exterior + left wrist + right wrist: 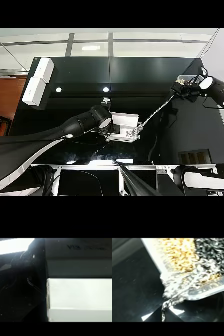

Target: Fold the box and place the chain.

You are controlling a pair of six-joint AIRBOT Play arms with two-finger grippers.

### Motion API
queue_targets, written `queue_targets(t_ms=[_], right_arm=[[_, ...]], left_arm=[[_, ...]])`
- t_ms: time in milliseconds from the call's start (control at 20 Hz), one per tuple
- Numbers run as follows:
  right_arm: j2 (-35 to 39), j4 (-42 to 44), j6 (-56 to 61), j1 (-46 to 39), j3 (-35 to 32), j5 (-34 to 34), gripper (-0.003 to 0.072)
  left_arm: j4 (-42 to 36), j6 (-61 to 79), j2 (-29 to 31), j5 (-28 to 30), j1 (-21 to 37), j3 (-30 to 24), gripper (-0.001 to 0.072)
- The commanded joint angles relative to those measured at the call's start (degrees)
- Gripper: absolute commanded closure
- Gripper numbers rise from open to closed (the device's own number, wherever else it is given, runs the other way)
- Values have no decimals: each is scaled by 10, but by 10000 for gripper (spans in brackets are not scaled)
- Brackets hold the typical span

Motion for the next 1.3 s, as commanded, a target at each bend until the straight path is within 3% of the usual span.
queue_targets(t_ms=[0, 400, 550, 800, 1100, 1250], right_arm=[[41, 3, -91, -4, 20, 71, 677], [313, 7, -125, -7, 33, 129, 679], [373, 68, -151, -6, 50, 169, 679], [425, 226, -215, -6, 66, 209, 679], [425, 284, -228, 53, 86, 327, 679], [425, 300, -256, 113, 85, 344, 679]], left_arm=[[0, 0, 0, 0, 0, 0, 677], [0, 0, 0, 0, 0, 0, 677], [0, 0, 0, 0, 0, 0, 677], [0, 0, 0, -1, 0, 0, 677], [0, 0, 0, -1, 0, 0, 677], [0, 0, 0, 0, 0, 0, 677]])
